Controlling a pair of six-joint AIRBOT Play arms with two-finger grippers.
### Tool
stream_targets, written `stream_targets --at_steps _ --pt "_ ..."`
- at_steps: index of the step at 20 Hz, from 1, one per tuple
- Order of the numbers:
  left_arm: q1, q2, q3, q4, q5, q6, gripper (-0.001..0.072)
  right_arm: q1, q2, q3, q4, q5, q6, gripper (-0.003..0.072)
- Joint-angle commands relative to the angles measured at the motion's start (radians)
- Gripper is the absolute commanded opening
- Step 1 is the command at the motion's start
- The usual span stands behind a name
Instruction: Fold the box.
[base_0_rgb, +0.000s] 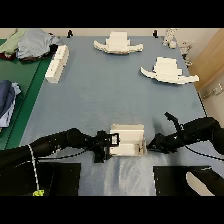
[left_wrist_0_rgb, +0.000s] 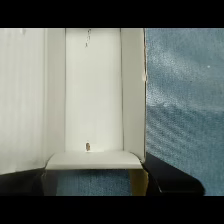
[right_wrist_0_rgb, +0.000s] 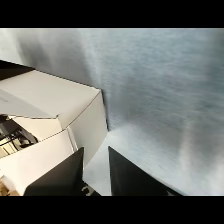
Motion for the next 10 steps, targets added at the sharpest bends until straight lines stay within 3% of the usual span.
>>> stream_targets --at_steps 1,3,4,5,10 --pt "0.0 0.0 0.0 0.0 0.0 0.0 0.0507 0.048 0.001 0.039 0.004 0.011 -0.002 0.0246" --pt "0.0 0.0 0.0 0.0 0.0 0.0 0.0507 0.048 0.001 0.07 0.003 0.011 0.002 0.0247" --pt "0.0 0.0 0.0 0.0 0.0 0.0 0.0507 0.048 0.001 0.081 0.003 0.01 0.002 0.032" --pt "0.0 0.0 0.0 0.0 0.0 0.0 0.0507 0.048 0.001 0.09 0.003 0.01 0.005 0.0449" --pt "0.0 0.0 0.0 0.0 0.0 0.0 0.0507 0.104 0.001 0.094 0.006 0.018 0.013 0.0447"
